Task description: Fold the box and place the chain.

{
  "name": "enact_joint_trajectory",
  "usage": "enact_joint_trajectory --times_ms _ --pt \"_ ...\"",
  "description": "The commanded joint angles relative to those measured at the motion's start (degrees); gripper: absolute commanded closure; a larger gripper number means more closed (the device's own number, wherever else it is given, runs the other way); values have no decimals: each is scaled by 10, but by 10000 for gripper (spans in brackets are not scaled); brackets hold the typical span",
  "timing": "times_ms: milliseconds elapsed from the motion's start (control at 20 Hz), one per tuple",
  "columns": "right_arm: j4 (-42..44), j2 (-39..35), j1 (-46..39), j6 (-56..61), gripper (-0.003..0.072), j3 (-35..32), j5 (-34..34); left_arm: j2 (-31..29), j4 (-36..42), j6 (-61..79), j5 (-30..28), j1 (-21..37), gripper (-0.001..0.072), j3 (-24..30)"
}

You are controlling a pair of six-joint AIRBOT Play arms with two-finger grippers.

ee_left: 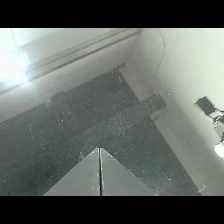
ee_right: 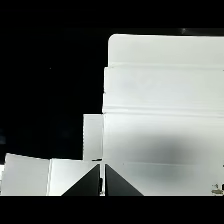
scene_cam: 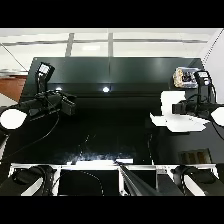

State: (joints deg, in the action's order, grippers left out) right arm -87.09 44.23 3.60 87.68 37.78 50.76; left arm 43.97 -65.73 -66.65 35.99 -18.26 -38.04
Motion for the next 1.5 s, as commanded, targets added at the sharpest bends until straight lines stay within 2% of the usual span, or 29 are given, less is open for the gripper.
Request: enact_joint_trajectory --times_ms 0,700,850,1000,1150,1200,1250,1300,1350,1450 --pt "0 0 0 0 641 0 0 0 0 0 0 0 676 0" --pt "0 0 0 0 641 0 0 0 0 0 0 0 676 0" --pt "0 0 0 0 641 0 -4 2 21 0 -12 0 676 0" --pt "-4 0 0 0 641 0 -57 3 37 0 -12 0 677 0" --pt "40 0 0 1 639 0 -72 3 39 0 -14 0 674 0" --pt "41 0 0 0 561 0 -82 3 43 0 -17 0 655 0" --pt "41 0 0 4 67 0 -89 5 43 0 -21 0 455 0" --pt "36 0 0 2 -14 0 -94 5 43 0 -24 0 77 0" --pt "21 0 0 3 -14 0 -99 7 46 -2 -29 0 3 0" --pt "-66 1 -12 70 -12 2 -102 10 48 -2 -38 0 3 0"
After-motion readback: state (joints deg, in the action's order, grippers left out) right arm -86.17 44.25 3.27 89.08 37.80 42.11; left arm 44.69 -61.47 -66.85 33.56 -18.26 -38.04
